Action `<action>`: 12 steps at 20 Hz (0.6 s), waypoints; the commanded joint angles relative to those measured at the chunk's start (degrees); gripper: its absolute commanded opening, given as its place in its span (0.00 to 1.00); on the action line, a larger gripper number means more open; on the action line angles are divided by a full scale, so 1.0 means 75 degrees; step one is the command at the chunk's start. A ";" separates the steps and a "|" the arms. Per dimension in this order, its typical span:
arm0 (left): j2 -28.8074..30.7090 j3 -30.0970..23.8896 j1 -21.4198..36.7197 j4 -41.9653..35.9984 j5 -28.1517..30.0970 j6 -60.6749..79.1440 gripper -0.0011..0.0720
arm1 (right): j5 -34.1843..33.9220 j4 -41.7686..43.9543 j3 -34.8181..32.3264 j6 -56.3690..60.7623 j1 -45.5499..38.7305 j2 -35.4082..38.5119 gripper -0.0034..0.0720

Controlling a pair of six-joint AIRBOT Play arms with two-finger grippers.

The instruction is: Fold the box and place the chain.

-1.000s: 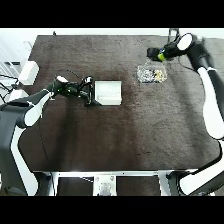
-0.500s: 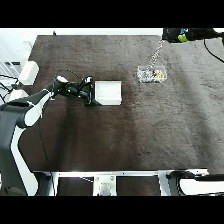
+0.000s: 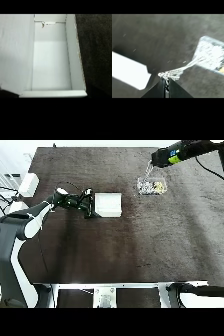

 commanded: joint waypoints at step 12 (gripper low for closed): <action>0.0003 0.0003 0.0000 0.0000 0.0003 0.0003 0.67 | 0.0507 0.0516 -0.1070 -0.0073 0.1897 0.0009 0.06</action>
